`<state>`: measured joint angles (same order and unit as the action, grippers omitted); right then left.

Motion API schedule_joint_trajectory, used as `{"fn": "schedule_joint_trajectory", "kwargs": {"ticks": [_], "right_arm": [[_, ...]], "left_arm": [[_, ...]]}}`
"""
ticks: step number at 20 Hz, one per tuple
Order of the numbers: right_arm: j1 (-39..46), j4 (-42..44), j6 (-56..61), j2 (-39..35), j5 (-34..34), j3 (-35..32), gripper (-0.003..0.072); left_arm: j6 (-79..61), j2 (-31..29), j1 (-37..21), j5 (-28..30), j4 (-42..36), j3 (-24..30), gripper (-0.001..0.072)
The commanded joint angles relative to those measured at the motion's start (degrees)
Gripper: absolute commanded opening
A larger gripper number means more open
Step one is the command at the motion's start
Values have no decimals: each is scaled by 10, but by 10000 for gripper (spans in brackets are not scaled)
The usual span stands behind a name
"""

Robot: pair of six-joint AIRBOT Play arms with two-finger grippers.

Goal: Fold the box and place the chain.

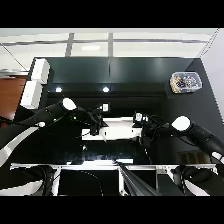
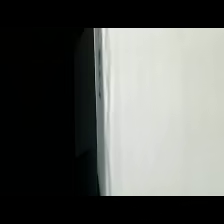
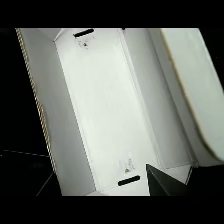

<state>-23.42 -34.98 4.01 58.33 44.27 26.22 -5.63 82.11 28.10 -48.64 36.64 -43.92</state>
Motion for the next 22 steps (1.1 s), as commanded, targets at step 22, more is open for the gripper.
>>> {"fn": "schedule_joint_trajectory", "kwargs": {"ticks": [22], "right_arm": [[44, 86, -151, 50, 7, 35, 616]], "left_arm": [[0, 0, 0, -1, 0, -1, 25]]}}
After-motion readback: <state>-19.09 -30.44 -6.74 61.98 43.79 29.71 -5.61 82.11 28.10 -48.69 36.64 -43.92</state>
